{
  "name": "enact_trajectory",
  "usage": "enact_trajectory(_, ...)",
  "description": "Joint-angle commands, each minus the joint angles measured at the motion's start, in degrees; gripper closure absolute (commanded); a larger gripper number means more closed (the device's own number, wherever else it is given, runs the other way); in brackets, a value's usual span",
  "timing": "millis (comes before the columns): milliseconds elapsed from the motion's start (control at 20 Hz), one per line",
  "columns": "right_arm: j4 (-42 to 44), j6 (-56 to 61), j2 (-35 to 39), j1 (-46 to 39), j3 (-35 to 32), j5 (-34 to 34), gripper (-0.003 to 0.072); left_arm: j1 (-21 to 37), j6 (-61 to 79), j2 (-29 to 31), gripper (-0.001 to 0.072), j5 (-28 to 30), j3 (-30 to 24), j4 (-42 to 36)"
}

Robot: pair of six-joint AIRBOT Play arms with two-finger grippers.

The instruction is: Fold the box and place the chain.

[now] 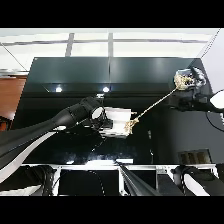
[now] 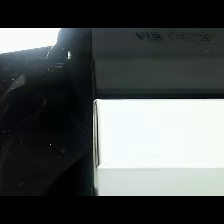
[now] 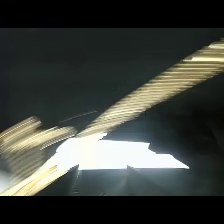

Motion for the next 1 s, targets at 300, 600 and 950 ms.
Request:
enact_trajectory(300,-7.8,19.0,-28.6,-5.4,15.5,-15.7,-0.0034,0.0,0.0,0.0,0.0675,-0.1,0.0,0.0)
enact_trajectory(600,-7.4,22.7,-41.0,-5.6,28.9,-8.2,0.0137,0.0,0.0,0.0,0.0675,0.0,0.0,0.0)
enact_trajectory(950,-9.2,14.7,-38.6,-8.3,30.1,4.0,0.0670,0.0,0.0,0.0,0.0675,-0.1,0.0,0.0)
